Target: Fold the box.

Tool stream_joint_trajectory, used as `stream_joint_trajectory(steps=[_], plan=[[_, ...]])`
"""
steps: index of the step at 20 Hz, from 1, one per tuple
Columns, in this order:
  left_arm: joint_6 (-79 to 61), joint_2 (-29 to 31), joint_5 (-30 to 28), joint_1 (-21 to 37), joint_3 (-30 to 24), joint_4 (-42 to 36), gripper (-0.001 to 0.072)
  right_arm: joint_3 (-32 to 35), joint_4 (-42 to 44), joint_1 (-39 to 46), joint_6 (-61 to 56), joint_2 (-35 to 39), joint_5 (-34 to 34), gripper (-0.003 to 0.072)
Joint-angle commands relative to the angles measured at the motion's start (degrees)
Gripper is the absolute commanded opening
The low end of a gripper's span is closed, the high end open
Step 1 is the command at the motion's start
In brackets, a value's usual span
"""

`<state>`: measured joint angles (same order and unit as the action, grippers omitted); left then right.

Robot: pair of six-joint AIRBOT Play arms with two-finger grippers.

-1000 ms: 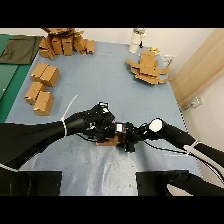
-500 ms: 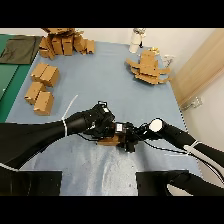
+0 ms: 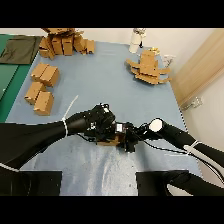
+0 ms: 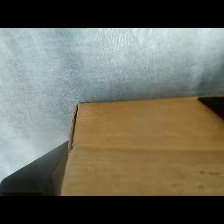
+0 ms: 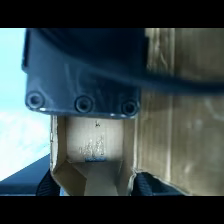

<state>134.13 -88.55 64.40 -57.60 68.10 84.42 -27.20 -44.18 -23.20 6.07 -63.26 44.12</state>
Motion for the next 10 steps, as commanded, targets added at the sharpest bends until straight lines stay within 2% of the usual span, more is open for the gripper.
stream_joint_trajectory(steps=[1,10], plan=[[-0.8,0.1,0.1,0.1,0.1,-0.5,0.047,0.0,0.0,0.0,-0.1,0.0,0.0,0.0498],[-0.9,5.1,-1.1,0.2,0.0,1.4,0.047,0.1,0.0,0.0,-0.1,0.0,0.0,0.0498]])
